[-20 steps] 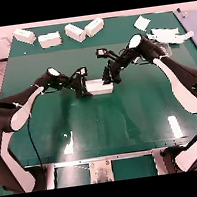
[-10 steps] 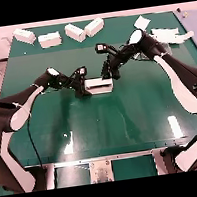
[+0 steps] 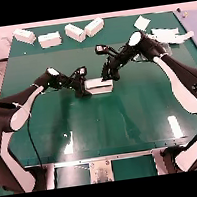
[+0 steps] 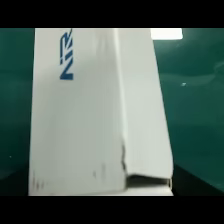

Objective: Fold the box and place the chain.

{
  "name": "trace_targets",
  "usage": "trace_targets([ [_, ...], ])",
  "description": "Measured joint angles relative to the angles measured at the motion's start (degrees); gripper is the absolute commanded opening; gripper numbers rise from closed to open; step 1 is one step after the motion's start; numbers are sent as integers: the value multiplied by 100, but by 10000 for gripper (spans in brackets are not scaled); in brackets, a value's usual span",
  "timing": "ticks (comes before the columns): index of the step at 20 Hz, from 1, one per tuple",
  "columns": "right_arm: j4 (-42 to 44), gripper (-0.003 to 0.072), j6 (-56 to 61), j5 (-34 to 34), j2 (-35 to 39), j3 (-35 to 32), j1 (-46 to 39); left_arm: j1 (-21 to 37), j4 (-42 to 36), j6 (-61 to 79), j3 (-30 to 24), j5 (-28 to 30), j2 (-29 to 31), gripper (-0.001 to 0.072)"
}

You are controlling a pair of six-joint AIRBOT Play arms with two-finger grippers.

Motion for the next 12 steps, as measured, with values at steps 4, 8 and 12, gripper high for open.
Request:
trace_targets([
  [4, 0, 265, 7, -142, -11, -37, 0, 0, 0, -4, 0, 20, 0, 469],
  [8, -4, 256, 13, -212, -11, -105, 0, 0, -2, -4, -2, 24, 0, 469],
  [12, 0, 255, 50, -240, -11, -184, 0, 0, -2, -2, 0, 17, 0, 469],
])
